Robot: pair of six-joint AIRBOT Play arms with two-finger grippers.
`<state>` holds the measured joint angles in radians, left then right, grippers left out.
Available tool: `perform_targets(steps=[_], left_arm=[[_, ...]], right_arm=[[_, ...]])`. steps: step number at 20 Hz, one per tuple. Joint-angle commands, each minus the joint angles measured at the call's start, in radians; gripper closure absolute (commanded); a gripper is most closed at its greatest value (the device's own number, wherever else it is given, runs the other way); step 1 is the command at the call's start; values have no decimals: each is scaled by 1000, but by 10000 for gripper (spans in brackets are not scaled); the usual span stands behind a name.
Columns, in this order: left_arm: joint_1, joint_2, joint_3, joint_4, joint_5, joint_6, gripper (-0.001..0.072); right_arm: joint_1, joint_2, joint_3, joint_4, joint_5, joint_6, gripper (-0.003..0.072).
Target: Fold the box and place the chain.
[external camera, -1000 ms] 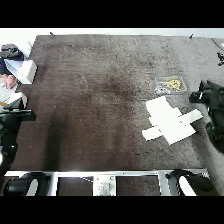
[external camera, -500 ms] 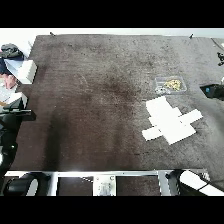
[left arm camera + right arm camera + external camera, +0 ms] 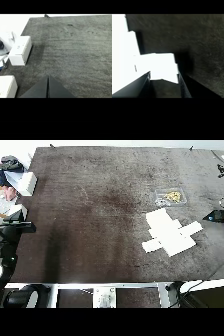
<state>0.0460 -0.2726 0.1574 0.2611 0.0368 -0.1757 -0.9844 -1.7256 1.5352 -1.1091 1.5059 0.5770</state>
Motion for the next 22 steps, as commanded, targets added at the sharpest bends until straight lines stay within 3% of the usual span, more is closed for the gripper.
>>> perform_targets(steps=[1,4,8,18,19,20,22], left_arm=[[0,0,0,0,0,0,698],[0,1,0,0,0,0,698],[0,1,0,0,0,0,698],[0,1,0,0,0,0,698],[0,1,0,0,0,0,698],[0,1,0,0,0,0,698],[0,1,0,0,0,0,697]], right_arm=[[-2,-150,143,-40,95,7,273],[-2,-211,167,-23,98,3,273],[1,-275,166,41,189,-4,308],[7,-278,79,44,234,-35,310],[7,-278,74,51,241,-36,317],[7,-278,71,76,255,-57,372],[7,-278,60,140,281,-66,372]])
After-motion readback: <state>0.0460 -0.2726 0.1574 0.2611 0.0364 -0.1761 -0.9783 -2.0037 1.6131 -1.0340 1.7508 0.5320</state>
